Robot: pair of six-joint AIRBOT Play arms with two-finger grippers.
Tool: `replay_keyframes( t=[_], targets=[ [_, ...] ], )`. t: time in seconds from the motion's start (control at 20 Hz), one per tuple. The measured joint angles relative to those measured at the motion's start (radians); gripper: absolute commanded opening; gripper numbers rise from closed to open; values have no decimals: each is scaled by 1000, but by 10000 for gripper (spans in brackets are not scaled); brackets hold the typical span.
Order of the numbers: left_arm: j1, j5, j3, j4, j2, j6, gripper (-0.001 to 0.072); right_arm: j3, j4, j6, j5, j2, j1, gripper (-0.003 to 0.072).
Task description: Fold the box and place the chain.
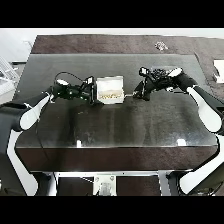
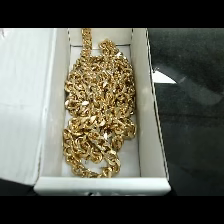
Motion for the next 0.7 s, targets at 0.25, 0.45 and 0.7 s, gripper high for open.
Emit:
replay_keyframes(
  t=[0.25, 0.45, 0.7],
  targets=[
    [0, 0, 0, 0, 0, 0, 539, 25, -46, -11, 10, -32, 1, 439],
    [0, 0, 0, 0, 0, 0, 539, 50, -61, -25, -6, -47, 2, 428],
    [0, 0, 0, 0, 0, 0, 539, 95, -66, -29, 6, -56, 2, 429]
  ],
)
